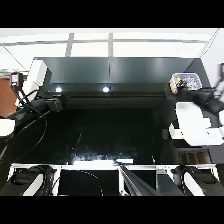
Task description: Fold the box and place the chain.
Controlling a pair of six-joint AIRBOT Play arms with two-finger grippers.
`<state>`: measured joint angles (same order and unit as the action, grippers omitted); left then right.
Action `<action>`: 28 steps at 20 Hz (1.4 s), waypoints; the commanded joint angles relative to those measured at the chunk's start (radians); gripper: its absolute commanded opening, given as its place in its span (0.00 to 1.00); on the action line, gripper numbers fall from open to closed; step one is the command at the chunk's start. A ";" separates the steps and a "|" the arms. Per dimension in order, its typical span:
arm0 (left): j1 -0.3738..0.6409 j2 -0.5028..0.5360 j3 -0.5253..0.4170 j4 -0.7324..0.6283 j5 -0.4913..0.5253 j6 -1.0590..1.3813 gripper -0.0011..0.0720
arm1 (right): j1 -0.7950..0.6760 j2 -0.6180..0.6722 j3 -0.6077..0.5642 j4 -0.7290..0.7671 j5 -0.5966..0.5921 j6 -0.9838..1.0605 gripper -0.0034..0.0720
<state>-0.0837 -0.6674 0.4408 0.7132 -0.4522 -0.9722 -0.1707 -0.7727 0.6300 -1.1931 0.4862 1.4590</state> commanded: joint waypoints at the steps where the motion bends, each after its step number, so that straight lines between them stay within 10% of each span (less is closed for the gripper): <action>1: -0.080 -0.018 0.001 -0.012 0.012 0.001 0.98 | -0.392 -0.135 0.153 -0.198 0.050 0.197 1.00; 7: -0.129 -0.019 0.000 -0.019 0.025 0.000 0.98 | -0.931 -0.520 0.472 -0.019 0.504 -0.112 1.00; 13: -0.196 -0.046 0.000 -0.021 0.100 -0.001 0.98 | -1.105 -0.931 0.734 0.265 1.108 -0.332 1.00; 18: -0.210 -0.075 0.000 -0.053 0.114 -0.004 0.98 | -1.060 -1.011 0.735 0.275 1.145 -0.440 1.00; 20: -0.210 -0.086 0.000 -0.071 0.113 -0.004 0.98 | -1.037 -1.018 0.735 0.275 1.143 -0.479 0.65; 28: -0.210 -0.100 0.000 -0.098 0.109 -0.004 0.98 | -0.992 -1.015 0.715 0.151 1.160 -0.422 0.53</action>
<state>-0.2932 -0.7639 0.4408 0.6239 -0.3405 -0.9756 -1.1782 -1.7885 1.3567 -1.0012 1.6333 1.0218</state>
